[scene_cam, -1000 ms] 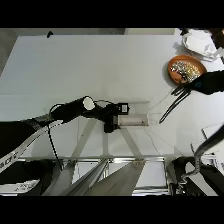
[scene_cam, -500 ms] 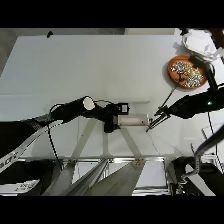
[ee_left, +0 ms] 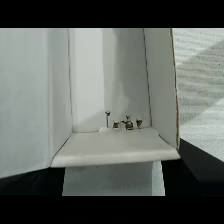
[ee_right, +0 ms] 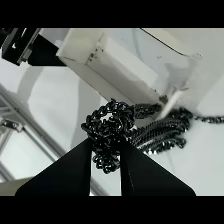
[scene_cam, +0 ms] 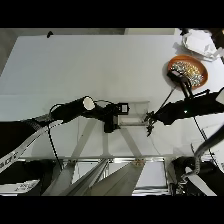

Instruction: Fold the box and place the chain.

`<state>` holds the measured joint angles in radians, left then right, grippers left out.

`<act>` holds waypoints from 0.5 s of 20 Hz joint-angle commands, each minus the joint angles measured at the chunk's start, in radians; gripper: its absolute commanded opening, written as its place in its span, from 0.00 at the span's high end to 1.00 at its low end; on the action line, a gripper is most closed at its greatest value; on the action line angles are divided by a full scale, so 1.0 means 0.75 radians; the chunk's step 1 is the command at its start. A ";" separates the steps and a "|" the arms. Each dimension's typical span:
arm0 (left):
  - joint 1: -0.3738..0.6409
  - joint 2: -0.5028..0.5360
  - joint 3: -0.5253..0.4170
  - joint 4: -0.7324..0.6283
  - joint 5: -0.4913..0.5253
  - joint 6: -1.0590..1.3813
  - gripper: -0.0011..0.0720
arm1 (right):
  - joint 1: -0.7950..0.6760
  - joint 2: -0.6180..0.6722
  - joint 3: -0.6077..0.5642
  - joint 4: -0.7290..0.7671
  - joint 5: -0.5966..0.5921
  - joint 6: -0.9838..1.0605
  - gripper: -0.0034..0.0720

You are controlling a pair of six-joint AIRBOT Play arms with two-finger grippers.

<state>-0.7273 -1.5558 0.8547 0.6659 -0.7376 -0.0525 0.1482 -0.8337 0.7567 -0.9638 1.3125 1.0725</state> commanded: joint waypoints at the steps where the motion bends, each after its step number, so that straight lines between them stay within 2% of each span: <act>1: 0.001 0.001 0.001 0.001 0.001 0.001 0.52 | 0.141 -0.037 -0.033 -0.001 -0.178 -0.011 0.93; 5: 0.001 0.001 0.001 0.001 0.001 0.001 0.52 | 0.259 -0.136 -0.034 -0.012 -0.276 -0.010 0.93; 10: 0.001 0.001 0.001 0.001 0.001 0.001 0.52 | 0.343 -0.284 -0.034 -0.012 -0.311 -0.012 0.93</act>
<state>-0.7273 -1.5558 0.8547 0.6662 -0.7376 -0.0525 0.3649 -0.9894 0.7315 -0.9722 1.1110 1.0649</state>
